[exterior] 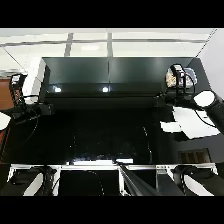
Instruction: Fold the box and place the chain.
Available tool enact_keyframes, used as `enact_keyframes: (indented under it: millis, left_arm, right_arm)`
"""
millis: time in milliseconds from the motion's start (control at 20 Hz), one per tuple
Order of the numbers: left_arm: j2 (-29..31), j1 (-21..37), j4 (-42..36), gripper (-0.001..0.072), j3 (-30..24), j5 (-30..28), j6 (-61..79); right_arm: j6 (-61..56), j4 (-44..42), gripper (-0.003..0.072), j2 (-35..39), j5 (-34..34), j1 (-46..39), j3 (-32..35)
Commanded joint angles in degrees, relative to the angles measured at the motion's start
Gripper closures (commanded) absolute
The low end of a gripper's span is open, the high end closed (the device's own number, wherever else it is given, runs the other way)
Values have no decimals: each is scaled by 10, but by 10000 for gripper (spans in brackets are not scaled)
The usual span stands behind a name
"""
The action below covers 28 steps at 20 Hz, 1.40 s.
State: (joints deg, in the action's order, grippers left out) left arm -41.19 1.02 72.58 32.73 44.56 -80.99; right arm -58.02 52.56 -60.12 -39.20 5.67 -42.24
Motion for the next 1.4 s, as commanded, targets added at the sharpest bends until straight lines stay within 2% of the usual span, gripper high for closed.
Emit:
enact_keyframes:
  millis: [0,600,700,850,900,950,1000,1100,1200,1250,1350]
  left_arm:
    - [0,0,0,684,0,0,0]
    - [0,0,0,684,0,0,0]
    - [0,0,0,684,0,0,0]
    - [0,0,0,684,0,0,0]
    - [0,0,-2,684,0,-1,-3]
    - [0,0,-16,684,0,-10,-4]
    - [0,0,-26,684,0,-22,-4]
    - [0,0,-40,685,0,-73,-4]
    - [0,0,-43,684,0,-103,-4]
    - [0,0,-43,684,0,-112,-4]
    - [0,0,-45,684,0,-117,-4]
  right_arm:
    - [0,0,670,0,0,0,0]
    - [-1,-16,670,-1,14,1,0]
    - [-2,-53,670,0,37,2,0]
    - [-2,-105,669,0,32,2,0]
    - [-2,-100,578,-1,49,2,0]
    - [-2,-99,175,-1,71,2,0]
    - [-1,-99,-20,-1,94,2,0]
    - [-5,-62,-20,-1,127,-6,0]
    - [-65,7,-18,-1,193,-56,-2]
    - [-104,33,-18,-5,215,-107,-8]
    - [-163,68,-17,-35,204,-259,-39]
